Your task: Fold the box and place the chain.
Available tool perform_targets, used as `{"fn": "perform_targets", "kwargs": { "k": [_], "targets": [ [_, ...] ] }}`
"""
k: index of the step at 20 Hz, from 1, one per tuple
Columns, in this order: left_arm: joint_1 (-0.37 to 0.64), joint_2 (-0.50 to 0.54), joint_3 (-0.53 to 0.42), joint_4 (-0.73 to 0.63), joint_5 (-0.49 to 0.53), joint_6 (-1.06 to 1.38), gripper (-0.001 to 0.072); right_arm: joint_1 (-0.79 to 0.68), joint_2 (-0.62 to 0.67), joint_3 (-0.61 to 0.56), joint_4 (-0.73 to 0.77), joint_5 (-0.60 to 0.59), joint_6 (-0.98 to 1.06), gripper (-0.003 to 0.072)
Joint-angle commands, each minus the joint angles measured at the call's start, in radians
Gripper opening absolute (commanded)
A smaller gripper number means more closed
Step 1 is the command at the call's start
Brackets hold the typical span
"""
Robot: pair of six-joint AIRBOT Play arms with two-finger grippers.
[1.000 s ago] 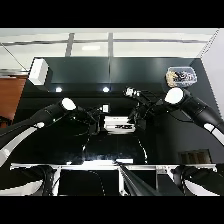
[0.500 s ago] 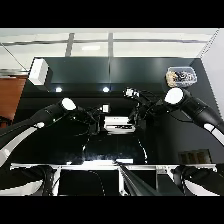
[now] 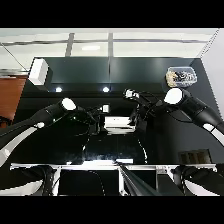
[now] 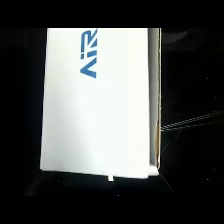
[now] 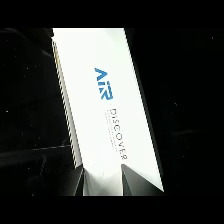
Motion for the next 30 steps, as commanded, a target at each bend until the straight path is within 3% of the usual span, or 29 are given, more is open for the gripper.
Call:
{"fn": "perform_targets", "kwargs": {
  "k": [1, 30],
  "targets": [
    [0.0, 0.0, 0.0, 0.0, 0.0, 0.0, 0.0478, 0.0, 0.0, 0.0, 0.005, 0.018, 0.007, 0.0275],
    [0.0, 0.0, 0.0, 0.0, 0.0, 0.0, 0.0479, 0.0, -0.015, -0.031, 0.01, 0.015, 0.046, 0.0274]
  ]
}}
